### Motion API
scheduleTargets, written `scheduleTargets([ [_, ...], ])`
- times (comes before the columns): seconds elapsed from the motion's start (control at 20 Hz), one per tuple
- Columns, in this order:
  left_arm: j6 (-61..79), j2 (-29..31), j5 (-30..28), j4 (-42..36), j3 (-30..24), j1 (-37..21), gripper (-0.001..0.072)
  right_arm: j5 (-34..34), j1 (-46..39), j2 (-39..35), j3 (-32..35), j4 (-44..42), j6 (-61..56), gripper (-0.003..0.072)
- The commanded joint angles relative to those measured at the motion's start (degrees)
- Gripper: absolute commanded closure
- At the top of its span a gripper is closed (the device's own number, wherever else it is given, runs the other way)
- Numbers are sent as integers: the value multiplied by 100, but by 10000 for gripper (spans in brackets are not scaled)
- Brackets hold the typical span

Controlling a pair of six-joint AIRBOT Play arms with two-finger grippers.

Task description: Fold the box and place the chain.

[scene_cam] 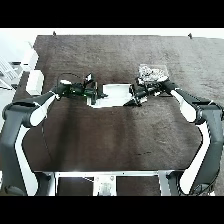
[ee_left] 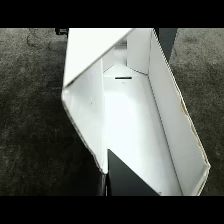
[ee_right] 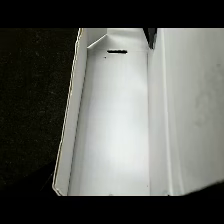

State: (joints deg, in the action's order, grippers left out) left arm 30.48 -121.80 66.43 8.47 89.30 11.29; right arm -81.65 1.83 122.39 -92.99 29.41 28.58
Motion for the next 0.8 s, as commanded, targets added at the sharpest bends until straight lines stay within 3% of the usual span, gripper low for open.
scheduleTargets([
  [0.0,-7,4,28,4,7,-7,688,11,0,0,2,-2,-2,138],
  [0.45,-22,4,31,2,7,-7,684,9,0,0,2,-2,-2,138],
  [0.5,-20,4,42,-4,7,-7,485,9,0,0,2,-2,-2,137],
  [0.55,-20,4,39,-17,7,-7,238,9,0,0,2,-2,-2,138],
  [0.75,-20,76,232,-35,20,-20,228,9,0,0,2,-2,-2,138],
])
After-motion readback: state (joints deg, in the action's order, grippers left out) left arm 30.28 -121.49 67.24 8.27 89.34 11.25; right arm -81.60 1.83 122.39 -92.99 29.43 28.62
